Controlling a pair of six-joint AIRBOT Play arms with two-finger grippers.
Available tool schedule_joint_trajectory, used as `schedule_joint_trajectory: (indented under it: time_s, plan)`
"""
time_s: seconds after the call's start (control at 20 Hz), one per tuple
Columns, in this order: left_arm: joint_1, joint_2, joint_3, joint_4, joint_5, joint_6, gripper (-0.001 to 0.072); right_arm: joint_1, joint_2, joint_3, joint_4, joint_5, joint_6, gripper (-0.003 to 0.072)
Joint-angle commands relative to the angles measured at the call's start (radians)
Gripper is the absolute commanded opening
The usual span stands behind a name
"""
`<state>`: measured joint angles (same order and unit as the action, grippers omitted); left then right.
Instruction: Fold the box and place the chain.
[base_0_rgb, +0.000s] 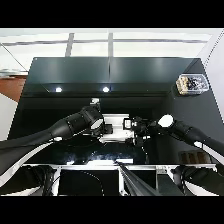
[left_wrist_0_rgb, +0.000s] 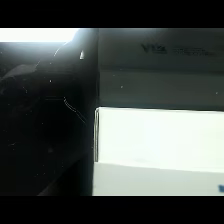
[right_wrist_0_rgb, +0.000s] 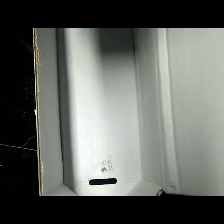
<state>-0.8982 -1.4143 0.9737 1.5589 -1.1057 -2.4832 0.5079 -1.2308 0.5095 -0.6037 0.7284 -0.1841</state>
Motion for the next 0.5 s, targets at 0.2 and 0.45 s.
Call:
schedule_joint_trajectory:
  time_s: [0.2,0.45]
  plan:
    - [0.0,-0.001,0.0,0.0,0.001,0.0,0.0028,0.001,0.0,-0.001,0.001,0.005,0.005,0.0541]
    - [0.0,0.001,0.0,0.0,-0.011,0.002,0.0027,-0.032,0.063,0.0,-0.093,0.068,0.158,0.0716]
